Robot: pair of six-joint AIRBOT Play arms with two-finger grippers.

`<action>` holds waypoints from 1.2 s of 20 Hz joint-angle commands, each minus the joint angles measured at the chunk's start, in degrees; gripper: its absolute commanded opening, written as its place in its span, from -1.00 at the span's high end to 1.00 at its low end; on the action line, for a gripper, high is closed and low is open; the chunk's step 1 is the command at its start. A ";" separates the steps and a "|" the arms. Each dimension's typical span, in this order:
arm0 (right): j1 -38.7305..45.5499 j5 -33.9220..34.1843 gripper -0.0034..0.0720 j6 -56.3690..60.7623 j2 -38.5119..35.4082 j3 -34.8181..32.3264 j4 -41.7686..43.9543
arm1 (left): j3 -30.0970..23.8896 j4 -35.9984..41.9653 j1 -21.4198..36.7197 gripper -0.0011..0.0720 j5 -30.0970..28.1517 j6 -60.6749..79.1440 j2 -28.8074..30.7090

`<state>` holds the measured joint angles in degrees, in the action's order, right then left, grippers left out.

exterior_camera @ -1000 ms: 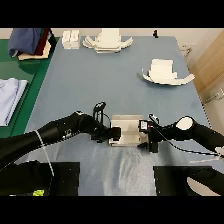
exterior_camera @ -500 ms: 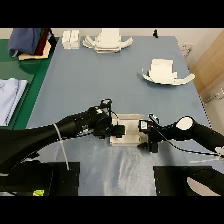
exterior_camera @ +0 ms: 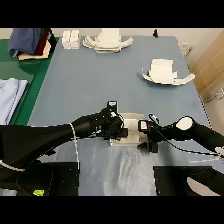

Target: Fold the box.

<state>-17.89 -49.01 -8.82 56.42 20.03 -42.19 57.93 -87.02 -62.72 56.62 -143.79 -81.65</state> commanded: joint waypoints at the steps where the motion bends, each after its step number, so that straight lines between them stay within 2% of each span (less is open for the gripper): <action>1: -0.02 0.00 -0.46 -0.02 -0.07 0.07 0.00 | 0.33 -1.51 -1.29 0.91 1.53 -1.73 -0.55; 6: -0.02 0.00 -0.46 -0.02 -0.07 0.07 0.00 | 0.33 -2.21 -2.08 0.94 2.75 -3.30 -0.55; 9: -0.02 0.00 -0.46 -0.02 -0.07 0.07 0.00 | 0.33 -1.90 -2.08 0.89 3.43 -2.60 -0.48; 10: -0.02 0.00 -0.46 -0.02 -0.07 0.07 0.00 | 0.35 -1.79 -2.21 0.09 3.43 -2.16 -0.48; 11: -0.02 0.00 -0.46 -0.02 -0.07 0.07 0.00 | 0.35 -1.68 -2.21 -0.53 3.63 -2.40 -0.46; 17: -0.02 0.00 -0.46 -0.02 -0.07 0.07 0.00 | 0.70 -1.84 -2.19 -0.53 5.46 -2.40 0.00; 21: -0.02 0.00 -0.46 -0.02 -0.07 0.07 0.00 | 0.81 -1.95 -1.64 -0.45 5.51 -2.82 0.33; 22: -0.02 0.00 -0.46 -0.02 -0.07 0.07 0.00 | 0.81 -1.95 -1.53 -0.17 5.16 -2.86 0.17; 23: -0.02 0.02 -0.46 -0.02 -0.07 0.07 0.00 | 0.81 -2.25 -1.53 0.51 4.74 -2.25 -0.02; 24: -0.02 0.00 -0.46 -0.04 -0.07 0.07 0.00 | 0.79 -2.62 -1.53 0.66 3.96 -2.14 -0.13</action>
<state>-17.91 -48.99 -8.80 56.40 20.05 -42.13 58.70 -88.92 -64.42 61.17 -146.30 -81.58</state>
